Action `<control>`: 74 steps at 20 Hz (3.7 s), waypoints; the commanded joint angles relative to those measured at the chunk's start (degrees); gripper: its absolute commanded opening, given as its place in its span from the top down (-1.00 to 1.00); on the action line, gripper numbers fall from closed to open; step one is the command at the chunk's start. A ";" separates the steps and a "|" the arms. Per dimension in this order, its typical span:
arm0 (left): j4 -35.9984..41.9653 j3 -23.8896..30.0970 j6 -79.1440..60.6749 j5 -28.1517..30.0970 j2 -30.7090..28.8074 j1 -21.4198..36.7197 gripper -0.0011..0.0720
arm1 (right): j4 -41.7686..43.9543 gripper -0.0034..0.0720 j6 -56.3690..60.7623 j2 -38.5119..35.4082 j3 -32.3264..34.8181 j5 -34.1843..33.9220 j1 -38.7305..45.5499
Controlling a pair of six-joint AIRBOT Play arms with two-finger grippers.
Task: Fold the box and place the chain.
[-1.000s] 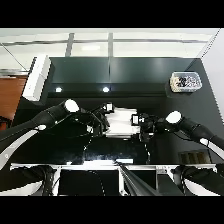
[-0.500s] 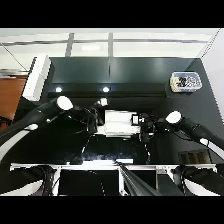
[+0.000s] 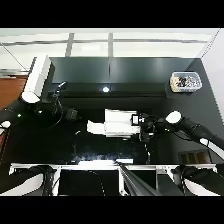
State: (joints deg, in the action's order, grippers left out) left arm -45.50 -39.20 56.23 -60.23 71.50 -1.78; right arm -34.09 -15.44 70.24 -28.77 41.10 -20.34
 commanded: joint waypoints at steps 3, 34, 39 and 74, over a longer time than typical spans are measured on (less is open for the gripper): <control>10.95 7.98 12.74 -1.55 2.34 2.01 0.89 | 0.00 0.75 0.00 0.04 0.00 0.02 -0.07; 25.99 2.75 -4.52 -3.61 9.16 -9.84 -0.73 | 0.00 0.75 0.00 0.04 0.00 0.02 -0.07; 16.06 -1.92 6.29 0.07 9.14 -16.92 -0.73 | 0.00 0.75 0.00 0.04 0.00 0.02 -0.07; -14.58 -16.81 43.69 0.83 8.50 -35.10 -0.35 | 0.00 0.75 0.00 0.04 0.00 0.02 -0.07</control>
State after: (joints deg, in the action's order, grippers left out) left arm -59.35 -55.90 97.49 -60.29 80.12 -35.73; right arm -34.09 -15.44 70.24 -28.77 41.10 -20.34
